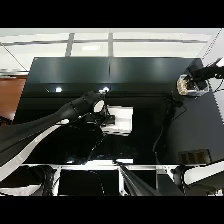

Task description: Fold the box and place the chain.

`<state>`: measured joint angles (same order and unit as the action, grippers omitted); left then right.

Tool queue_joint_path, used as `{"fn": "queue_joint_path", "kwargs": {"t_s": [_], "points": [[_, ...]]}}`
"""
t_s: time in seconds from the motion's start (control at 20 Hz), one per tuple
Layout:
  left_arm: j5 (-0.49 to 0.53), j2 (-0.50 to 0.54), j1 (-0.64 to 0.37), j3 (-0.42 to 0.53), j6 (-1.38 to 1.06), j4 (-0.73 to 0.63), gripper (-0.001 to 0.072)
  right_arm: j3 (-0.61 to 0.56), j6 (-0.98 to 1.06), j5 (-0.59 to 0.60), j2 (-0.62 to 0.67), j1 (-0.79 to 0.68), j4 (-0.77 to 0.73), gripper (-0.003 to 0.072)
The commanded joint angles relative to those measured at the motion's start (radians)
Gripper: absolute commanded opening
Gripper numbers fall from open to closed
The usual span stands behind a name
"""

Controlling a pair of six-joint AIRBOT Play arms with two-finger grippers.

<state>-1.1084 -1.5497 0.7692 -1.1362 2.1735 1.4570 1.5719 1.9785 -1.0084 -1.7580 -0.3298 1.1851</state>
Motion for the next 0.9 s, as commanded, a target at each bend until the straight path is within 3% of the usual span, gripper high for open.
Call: {"fn": "queue_joint_path", "kwargs": {"t_s": [0.0, 0.55, 0.7, 0.85], "points": [[0.001, -0.001, -0.001, 0.000, 0.000, 0.000, 0.0031, 0.034, -0.200, -0.039, 0.094, -0.001, -0.006, 0.0016], [0.006, -0.001, -0.001, 0.000, 0.000, 0.000, 0.0031, 0.034, -0.359, 0.000, 0.533, -0.001, -0.037, 0.0012], [0.005, -0.001, -0.001, 0.000, 0.000, 0.000, 0.0031, 0.041, -0.391, 0.037, 0.608, 0.000, -0.119, 0.0011], [0.007, -0.001, -0.001, 0.000, 0.000, 0.000, 0.0031, 0.134, -0.404, -0.014, 0.619, 0.000, -0.164, 0.0011]]}}
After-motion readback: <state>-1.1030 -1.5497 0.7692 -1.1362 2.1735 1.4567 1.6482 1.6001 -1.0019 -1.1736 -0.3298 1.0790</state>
